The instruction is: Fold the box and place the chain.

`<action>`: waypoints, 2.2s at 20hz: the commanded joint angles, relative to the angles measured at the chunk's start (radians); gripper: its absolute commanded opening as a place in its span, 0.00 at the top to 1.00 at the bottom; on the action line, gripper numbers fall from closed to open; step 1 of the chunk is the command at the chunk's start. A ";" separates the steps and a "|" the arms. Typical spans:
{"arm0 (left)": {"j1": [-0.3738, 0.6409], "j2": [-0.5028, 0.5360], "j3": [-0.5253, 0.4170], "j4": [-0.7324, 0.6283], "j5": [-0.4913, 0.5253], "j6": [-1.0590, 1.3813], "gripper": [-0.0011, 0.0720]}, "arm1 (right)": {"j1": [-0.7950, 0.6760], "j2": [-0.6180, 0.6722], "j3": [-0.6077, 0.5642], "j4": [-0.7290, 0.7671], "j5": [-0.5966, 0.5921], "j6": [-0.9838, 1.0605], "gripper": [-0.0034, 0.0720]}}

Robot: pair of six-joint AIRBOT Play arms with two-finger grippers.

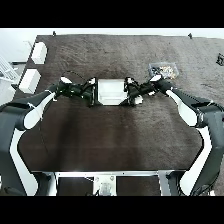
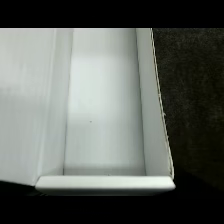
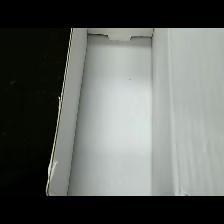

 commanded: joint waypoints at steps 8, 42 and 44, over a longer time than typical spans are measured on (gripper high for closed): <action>0.001 0.001 0.001 0.000 0.002 -0.001 0.36 | 0.002 0.000 0.000 0.000 0.001 0.000 0.21; 0.001 0.001 0.001 0.000 -0.003 -0.009 0.36 | -0.013 0.179 0.012 0.077 -0.153 0.202 0.94; 0.001 0.001 0.001 0.000 -0.003 -0.009 0.36 | -0.014 0.161 0.029 0.072 -0.191 0.203 0.94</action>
